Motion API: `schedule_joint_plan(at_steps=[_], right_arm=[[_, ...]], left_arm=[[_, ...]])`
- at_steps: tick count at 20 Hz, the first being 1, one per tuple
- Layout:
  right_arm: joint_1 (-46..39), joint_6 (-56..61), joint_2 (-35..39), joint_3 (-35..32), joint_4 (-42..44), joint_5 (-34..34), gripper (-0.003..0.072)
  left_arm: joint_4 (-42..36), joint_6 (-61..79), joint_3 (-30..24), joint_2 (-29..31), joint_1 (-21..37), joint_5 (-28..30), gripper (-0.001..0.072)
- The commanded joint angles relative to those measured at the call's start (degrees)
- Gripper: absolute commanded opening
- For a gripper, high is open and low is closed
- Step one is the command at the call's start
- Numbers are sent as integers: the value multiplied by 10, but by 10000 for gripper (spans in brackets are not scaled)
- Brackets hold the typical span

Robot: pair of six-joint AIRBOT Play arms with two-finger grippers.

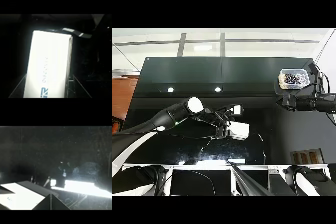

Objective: Fold the box and place the chain.

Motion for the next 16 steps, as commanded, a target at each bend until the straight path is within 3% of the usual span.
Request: schedule_joint_plan(at_steps=[1,16], right_arm=[[0,-2,0,0,0,-7,34],[0,-2,0,0,0,-9,34]], left_arm=[[0,-2,1,-6,-3,-3,707],[5,-4,2,-7,-3,1,707]])
